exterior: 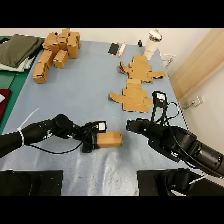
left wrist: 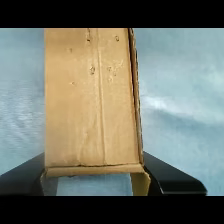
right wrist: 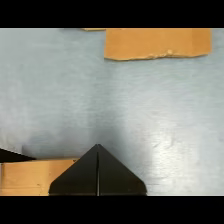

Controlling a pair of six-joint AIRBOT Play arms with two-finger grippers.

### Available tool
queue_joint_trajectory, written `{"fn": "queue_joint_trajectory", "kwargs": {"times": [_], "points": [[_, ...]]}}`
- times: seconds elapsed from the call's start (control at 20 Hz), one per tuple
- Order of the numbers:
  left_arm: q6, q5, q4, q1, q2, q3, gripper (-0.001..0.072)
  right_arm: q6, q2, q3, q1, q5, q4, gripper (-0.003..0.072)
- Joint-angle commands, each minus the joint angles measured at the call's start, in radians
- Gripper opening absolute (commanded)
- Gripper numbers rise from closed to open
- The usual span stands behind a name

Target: Fold the box.

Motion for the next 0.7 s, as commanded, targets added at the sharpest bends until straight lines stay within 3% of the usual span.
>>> {"fn": "queue_joint_trajectory", "kwargs": {"times": [0.0,0.25,0.35,0.65], "points": [[-0.137,0.064,0.0,0.021,0.019,0.039,0.0607,0.025,-0.001,0.001,0.0,-0.055,-0.047,0.0003],[-0.317,0.209,0.004,0.193,0.034,0.104,0.0607,0.025,-0.001,0.0,0.0,-0.066,-0.046,0.0003],[-0.32,0.254,0.004,0.314,0.034,0.109,0.0607,0.025,-0.001,0.0,0.0,-0.066,-0.046,0.0003],[-0.355,0.247,0.008,0.737,0.034,0.109,0.0607,0.025,-0.001,0.0,0.0,-0.066,-0.046,0.0003]]}}
